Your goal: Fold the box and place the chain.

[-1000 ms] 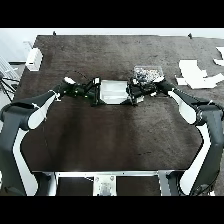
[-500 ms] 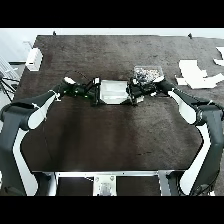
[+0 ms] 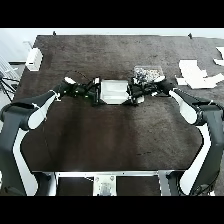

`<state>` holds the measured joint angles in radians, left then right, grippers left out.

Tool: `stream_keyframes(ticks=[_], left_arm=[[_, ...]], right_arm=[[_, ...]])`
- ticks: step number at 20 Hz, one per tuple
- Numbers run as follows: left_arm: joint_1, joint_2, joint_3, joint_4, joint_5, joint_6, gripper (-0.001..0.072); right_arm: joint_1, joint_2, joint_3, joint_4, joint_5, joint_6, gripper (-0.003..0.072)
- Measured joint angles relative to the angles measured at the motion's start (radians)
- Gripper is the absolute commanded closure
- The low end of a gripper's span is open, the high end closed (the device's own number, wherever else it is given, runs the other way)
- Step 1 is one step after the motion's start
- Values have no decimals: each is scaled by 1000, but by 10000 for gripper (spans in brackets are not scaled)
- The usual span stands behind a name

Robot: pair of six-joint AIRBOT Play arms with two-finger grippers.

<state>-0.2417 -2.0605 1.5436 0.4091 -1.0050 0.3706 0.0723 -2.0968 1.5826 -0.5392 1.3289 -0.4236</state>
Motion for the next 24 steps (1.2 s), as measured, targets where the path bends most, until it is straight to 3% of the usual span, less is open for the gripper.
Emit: stream_keyframes(ticks=[1, 3, 19, 20, 22, 24], left_arm=[[0, 0, 0, 0, 0, 0, 200], [0, 0, 0, -2, 5, -3, 199], [2, 0, 1, -1, 1, -6, 200], [2, 0, 1, 0, -2, -5, 200], [2, 0, 1, 0, -5, -5, 200], [2, 0, 1, 1, -7, -4, 200]], right_arm=[[-3, 1, 2, -2, 1, 14, 61], [-12, 5, 5, -9, 3, 32, -32], [-119, 161, 7, -85, 32, 138, -23], [-123, 172, 7, -82, 35, 155, 77], [-125, 185, 6, -65, 59, 188, 678], [-116, 191, 2, -43, 106, 209, 677]])
